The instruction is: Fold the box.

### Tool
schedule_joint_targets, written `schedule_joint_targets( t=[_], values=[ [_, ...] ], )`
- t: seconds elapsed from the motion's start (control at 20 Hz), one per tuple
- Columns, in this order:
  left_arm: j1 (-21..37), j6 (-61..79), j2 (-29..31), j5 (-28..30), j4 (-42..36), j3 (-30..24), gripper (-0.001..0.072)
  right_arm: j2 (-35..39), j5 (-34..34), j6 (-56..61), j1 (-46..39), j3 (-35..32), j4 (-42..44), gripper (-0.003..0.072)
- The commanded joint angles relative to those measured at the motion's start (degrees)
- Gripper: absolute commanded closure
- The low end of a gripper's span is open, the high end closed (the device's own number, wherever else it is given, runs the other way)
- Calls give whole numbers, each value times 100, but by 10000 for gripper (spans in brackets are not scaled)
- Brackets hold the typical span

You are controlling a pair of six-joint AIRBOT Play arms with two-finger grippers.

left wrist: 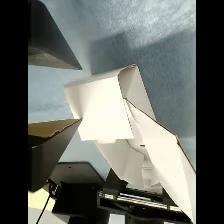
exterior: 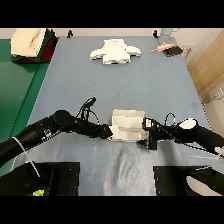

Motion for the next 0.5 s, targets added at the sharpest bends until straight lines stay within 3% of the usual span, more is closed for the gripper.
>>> schedule_joint_targets(
  t=[0.0, 0.15, 0.45],
  values=[
    [-109, 186, -83, 315, -201, 4, 207, 2, 0, 0, 0, 2, 2, 170],
    [-111, 190, -94, 588, -514, 4, 206, 2, 0, 0, 0, 2, 2, 170],
    [-306, -33, -101, 345, -389, 72, 237, 2, 2, 0, 0, 2, 2, 170]
  ],
)
